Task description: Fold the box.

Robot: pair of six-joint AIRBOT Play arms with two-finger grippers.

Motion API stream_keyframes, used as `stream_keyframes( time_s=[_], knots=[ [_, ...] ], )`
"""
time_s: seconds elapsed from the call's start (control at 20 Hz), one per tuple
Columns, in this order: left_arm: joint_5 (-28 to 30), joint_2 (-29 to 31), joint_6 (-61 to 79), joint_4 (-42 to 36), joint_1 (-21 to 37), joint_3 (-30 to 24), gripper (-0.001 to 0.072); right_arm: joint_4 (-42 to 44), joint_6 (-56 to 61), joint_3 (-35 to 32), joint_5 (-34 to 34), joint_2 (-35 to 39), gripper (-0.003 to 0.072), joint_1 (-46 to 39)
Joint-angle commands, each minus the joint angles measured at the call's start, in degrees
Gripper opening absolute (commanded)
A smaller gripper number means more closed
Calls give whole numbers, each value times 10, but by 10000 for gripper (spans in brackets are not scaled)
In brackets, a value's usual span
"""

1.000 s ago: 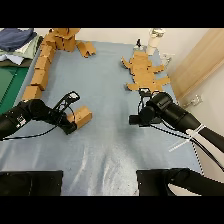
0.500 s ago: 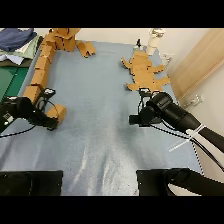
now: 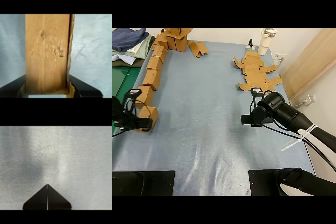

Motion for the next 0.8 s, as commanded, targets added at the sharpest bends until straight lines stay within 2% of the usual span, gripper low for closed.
stream_keyframes(
  time_s=[0.0, 0.15, 0.25, 0.35, 0.45, 0.7, 0.75],
  knots=[
    [14, 2, 26, 2, 70, -8, 499, -1, 0, 0, 5, 0, 3, 0],
    [42, -2, 58, 1, 123, -8, 499, 0, 0, 0, 7, 0, 3, 0],
    [60, -17, 86, -3, 131, -7, 499, 0, 0, 0, 10, 0, 3, 0],
    [82, -42, 129, -44, 130, -7, 499, 0, 0, 0, 18, 0, 3, 0],
    [95, -67, 178, -96, 130, -4, 621, 0, 0, 0, 23, 0, 4, 0],
    [101, -95, 238, -108, 130, 5, 620, 0, 0, 0, 24, 0, 4, 0],
    [107, -95, 240, -108, 130, 5, 645, 0, 0, 0, 24, 0, 4, 0]
  ],
)
